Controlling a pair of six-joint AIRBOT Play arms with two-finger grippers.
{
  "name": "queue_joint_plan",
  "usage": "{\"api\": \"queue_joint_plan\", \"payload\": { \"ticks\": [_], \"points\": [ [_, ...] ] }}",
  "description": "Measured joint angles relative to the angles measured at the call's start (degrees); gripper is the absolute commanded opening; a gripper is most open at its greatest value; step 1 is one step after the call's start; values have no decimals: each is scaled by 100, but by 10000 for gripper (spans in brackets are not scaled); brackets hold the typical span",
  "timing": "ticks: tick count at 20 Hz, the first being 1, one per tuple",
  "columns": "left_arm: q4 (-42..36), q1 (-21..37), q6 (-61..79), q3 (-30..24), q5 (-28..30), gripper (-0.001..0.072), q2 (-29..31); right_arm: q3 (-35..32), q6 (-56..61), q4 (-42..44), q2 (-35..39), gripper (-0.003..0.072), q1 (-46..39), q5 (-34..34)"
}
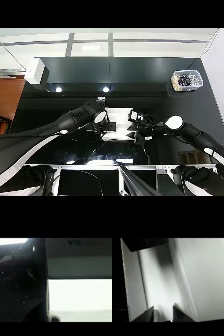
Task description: Fold the box and place the chain.
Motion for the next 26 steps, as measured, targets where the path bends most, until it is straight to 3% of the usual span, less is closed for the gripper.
{"api": "queue_joint_plan", "payload": {
  "ticks": [1,2,3,4,5,6,9,12,21,26],
  "points": [
    [0,0,2,0,7,28,0,-2,2,-2,-2,295,0,-26],
    [-4,0,2,0,9,28,0,-2,0,0,-4,374,0,-39],
    [-4,0,2,0,9,28,0,-2,-2,-2,-4,366,7,-52],
    [-2,0,2,0,9,28,0,0,-2,-4,-4,145,4,-90],
    [11,0,9,0,-2,28,0,-2,0,-15,-4,41,4,-125],
    [7,0,15,0,7,28,0,-2,0,-13,-4,8,4,-173],
    [-2,0,20,0,4,28,0,4,192,-15,24,8,-46,-168],
    [4,0,15,0,4,29,0,61,1276,-210,267,8,-455,85],
    [-4,0,24,0,-28,28,-2,-109,5949,-1364,1005,8,-3676,973],
    [7,0,22,0,0,28,-2,-380,7055,-1598,645,8,-3860,1661]
  ]
}}
